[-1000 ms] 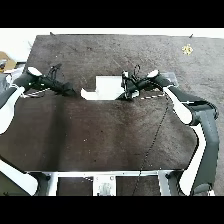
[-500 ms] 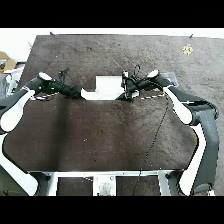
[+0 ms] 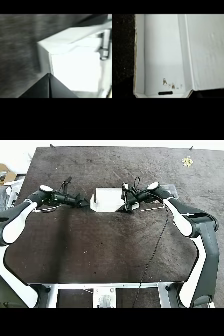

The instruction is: Fold the box and place the chain.

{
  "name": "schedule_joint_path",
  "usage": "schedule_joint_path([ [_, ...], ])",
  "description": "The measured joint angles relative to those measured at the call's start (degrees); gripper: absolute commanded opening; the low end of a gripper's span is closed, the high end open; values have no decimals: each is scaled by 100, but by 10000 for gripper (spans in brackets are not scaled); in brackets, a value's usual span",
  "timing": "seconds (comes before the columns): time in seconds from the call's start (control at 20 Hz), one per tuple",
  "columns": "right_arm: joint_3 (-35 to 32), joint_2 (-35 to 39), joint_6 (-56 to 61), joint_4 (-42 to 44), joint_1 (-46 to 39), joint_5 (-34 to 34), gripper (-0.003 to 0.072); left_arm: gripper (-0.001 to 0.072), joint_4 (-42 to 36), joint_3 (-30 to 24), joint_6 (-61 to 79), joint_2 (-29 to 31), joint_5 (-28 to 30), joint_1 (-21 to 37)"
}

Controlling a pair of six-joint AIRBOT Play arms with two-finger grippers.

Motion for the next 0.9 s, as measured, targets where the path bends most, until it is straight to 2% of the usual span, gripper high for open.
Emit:
schedule_joint_path([
  [0.05, 0, 0, 0, 0, 0, 2, 442, 76, -138, 0, 92, 0, -46, 2],
  [0.1, 0, 0, 0, 0, 2, 0, 441, 317, -280, 0, 186, 0, -101, 2],
  [0.15, 0, 0, 0, 0, 0, 2, 441, 415, -391, 0, 256, 0, -151, 2],
  [0.5, 0, 0, 0, 0, 0, 0, 441, 398, -682, 0, 527, 0, -317, -22],
  [0.55, 0, 0, 0, 0, 0, 0, 442, 302, -684, 0, 527, 0, -317, -44],
  [0.6, 2, 0, 0, 0, 0, 0, 441, 281, -662, 0, 529, 0, -310, -68],
  [0.9, 0, 0, 0, 0, 0, 0, 441, 283, -129, 195, 332, 0, -149, -260],
])
